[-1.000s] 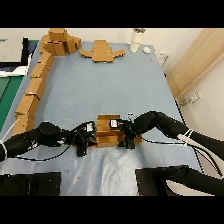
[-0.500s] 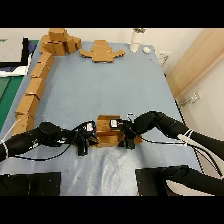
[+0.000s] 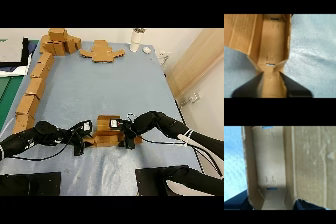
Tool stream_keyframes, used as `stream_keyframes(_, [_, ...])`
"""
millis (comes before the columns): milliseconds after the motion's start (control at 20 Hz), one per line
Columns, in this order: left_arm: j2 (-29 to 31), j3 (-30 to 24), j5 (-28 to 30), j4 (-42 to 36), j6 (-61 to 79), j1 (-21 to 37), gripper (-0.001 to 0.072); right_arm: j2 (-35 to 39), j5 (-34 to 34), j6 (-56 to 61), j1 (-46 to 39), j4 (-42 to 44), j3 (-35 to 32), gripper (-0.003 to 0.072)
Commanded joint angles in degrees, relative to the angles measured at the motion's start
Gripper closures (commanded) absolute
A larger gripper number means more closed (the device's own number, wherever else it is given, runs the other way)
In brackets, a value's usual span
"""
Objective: Fold the box.
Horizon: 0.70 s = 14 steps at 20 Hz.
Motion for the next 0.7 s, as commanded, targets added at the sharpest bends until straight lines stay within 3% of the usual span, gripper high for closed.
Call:
stream_keyframes(0, [0.2, 0.0, 0.0, 0.7, -0.3, 0.3, 0.0289, 0.0, 0.0, 0.0, 0.0, 0.0, 0.0, 0.0095])
stream_keyframes(650, [0.3, 0.1, -1.0, 5.3, -4.3, 1.3, 0.0289, 0.0, 0.0, 0.0, 0.0, 0.0, 0.0, 0.0095])
